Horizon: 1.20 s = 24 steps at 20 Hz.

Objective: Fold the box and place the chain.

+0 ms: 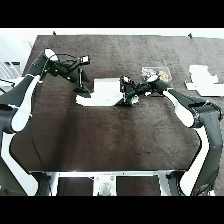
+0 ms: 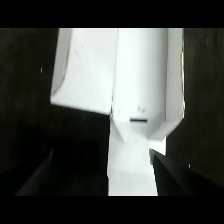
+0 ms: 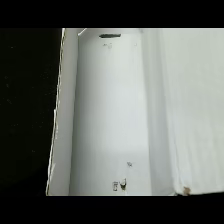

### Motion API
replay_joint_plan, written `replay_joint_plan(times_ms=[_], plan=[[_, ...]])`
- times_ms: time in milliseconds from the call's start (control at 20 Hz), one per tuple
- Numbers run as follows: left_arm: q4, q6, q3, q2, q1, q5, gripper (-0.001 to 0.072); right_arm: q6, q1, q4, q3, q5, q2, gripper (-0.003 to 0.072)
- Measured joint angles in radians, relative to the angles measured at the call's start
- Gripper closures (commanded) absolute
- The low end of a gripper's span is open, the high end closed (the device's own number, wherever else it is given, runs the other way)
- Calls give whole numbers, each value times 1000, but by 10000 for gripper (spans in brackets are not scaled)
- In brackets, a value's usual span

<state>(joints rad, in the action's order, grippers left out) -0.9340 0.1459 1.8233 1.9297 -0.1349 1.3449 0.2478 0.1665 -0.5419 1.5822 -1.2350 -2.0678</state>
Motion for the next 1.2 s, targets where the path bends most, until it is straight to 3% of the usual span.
replay_joint_plan(times_ms=[300,750,1200], plan=[[-53,-44,-81,6,4,-63,8,0,0,0,0,0,0,145],[84,-240,-171,7,3,-84,8,0,0,0,0,0,0,145],[119,-303,-190,17,-29,-85,9,0,0,0,0,0,0,145]])
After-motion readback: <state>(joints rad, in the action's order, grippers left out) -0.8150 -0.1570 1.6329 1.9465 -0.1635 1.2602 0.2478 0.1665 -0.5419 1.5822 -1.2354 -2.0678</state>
